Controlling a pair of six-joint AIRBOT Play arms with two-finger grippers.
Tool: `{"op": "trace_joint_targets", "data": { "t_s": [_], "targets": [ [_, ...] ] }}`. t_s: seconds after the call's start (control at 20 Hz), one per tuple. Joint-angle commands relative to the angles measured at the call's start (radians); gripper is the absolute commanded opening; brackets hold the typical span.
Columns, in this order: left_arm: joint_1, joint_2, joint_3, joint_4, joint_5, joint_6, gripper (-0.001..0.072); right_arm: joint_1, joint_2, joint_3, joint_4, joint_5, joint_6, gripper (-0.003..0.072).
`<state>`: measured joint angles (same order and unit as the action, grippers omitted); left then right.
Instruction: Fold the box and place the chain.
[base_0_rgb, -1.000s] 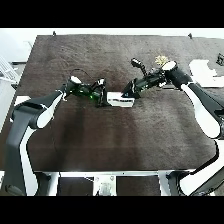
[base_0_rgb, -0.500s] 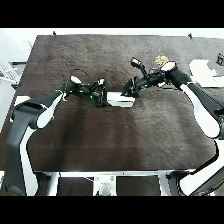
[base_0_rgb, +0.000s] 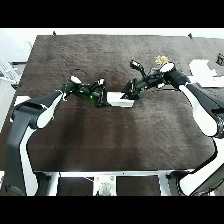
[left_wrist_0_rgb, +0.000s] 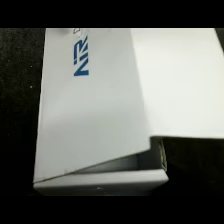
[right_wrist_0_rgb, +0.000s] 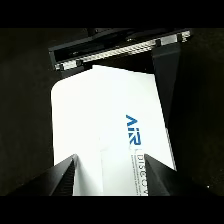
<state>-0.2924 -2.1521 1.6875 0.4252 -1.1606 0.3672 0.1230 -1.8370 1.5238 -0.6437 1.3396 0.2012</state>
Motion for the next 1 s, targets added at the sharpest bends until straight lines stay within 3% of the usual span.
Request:
{"op": "trace_joint_targets", "data": {
  "t_s": [0.0, 0.6, 0.95],
  "targets": [
    [0.001, 0.000, 0.000, 0.000, 0.000, 0.000, 0.0457, 0.000, -0.013, 0.000, -0.001, -0.020, -0.001, 0.0519],
    [0.001, 0.000, 0.000, 0.000, 0.000, 0.000, 0.0458, 0.000, -0.012, 0.031, 0.060, -0.057, -0.027, 0.0518],
    [0.001, 0.000, 0.000, 0.000, 0.000, 0.000, 0.0458, 0.003, -0.013, 0.029, -0.019, -0.106, -0.026, 0.0516]
  ]
}}
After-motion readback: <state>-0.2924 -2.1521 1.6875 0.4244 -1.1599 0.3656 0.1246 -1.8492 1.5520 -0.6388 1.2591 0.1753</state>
